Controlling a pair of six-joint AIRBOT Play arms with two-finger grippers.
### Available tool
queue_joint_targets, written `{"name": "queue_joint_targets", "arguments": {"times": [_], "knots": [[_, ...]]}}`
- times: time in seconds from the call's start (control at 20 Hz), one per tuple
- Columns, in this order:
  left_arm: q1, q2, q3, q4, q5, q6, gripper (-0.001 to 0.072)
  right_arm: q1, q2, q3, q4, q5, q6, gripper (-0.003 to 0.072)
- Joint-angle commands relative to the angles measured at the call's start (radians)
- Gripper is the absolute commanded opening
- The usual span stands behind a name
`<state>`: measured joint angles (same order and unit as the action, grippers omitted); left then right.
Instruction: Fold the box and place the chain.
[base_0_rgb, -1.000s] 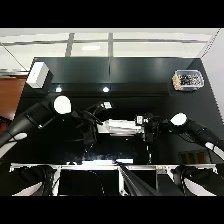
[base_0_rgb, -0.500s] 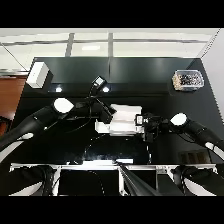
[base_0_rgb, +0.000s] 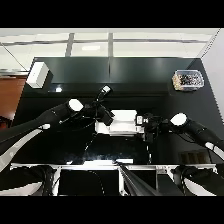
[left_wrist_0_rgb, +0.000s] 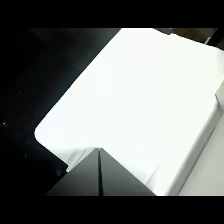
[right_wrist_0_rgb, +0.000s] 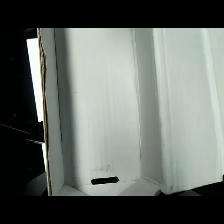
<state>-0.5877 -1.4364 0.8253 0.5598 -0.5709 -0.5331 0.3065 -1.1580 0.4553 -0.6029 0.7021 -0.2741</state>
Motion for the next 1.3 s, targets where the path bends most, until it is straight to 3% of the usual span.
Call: {"name": "queue_joint_targets", "arguments": {"times": [0.0, 0.15, 0.3, 0.5, 0.55, 0.65, 0.7, 0.9, 1.25], "knots": [[0.018, 0.007, 0.038, 0.022, -0.053, 0.002, 0.0025, 0.001, 0.000, 0.000, 0.001, 0.000, 0.000, 0.0234], [0.059, 0.108, 0.048, 0.085, -0.130, -0.070, 0.0025, 0.001, 0.000, 0.000, 0.001, 0.001, 0.000, 0.0234], [0.093, 0.227, 0.030, 0.307, -0.242, -0.278, 0.0025, 0.001, 0.000, 0.000, 0.001, 0.000, 0.000, 0.0234], [0.106, 0.325, -0.074, 0.316, -0.383, -0.145, 0.0027, 0.001, 0.000, 0.000, 0.000, 0.000, 0.000, 0.0234], [0.093, 0.318, -0.085, 0.330, -0.410, -0.074, 0.0119, 0.001, 0.000, 0.000, 0.000, 0.000, 0.000, 0.0234], [0.058, 0.295, -0.095, 0.381, -0.377, 0.032, 0.0676, 0.001, 0.000, 0.000, 0.000, 0.000, 0.000, 0.0234], [0.042, 0.284, -0.094, 0.404, -0.337, 0.108, 0.0714, 0.001, 0.000, 0.000, 0.001, 0.000, 0.000, 0.0234], [-0.008, 0.245, -0.094, 0.484, -0.151, 0.298, 0.0714, 0.001, 0.000, 0.000, 0.000, 0.000, 0.000, 0.0234], [-0.038, 0.172, -0.093, 0.322, -0.143, 0.326, 0.0687, 0.001, 0.000, 0.000, 0.001, 0.000, 0.000, 0.0234]]}}
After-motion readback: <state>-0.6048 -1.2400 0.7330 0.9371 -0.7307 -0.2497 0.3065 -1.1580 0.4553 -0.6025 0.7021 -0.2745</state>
